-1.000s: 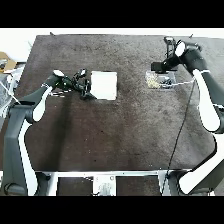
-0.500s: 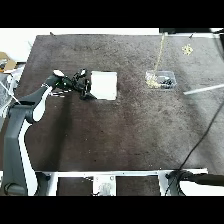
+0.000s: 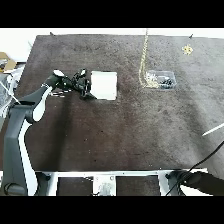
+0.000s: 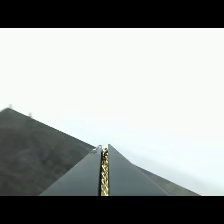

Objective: Fold the box and place the chain.

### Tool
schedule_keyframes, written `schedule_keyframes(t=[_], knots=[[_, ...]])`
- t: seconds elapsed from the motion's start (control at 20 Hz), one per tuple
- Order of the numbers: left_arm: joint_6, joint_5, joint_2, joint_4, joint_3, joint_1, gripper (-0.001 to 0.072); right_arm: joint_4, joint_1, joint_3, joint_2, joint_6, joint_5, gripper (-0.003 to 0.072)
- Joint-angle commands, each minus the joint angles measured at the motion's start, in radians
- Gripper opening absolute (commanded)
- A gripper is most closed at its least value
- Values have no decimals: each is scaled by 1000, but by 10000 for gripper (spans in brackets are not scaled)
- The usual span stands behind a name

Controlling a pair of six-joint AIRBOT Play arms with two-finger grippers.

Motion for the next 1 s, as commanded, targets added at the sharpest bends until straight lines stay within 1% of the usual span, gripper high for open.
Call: schedule_keyframes(t=[0.0,0.1,0.35,0.6,0.75,0.85,0.95], knots=[[0,0,0,0,0,1,467,-3,63,0,-37,-12,-23,4],[0,0,0,0,0,1,467,8,74,0,-65,-11,-47,4],[0,0,0,0,0,1,467,123,74,0,-93,-11,-120,4],[0,0,0,0,0,1,467,141,84,0,-131,-11,-203,4],[0,0,0,0,0,1,467,140,84,0,-163,-11,-220,4],[0,0,0,0,0,1,467,142,84,0,-181,-4,-194,4],[0,0,0,0,0,1,467,141,84,0,-198,20,-71,4]])
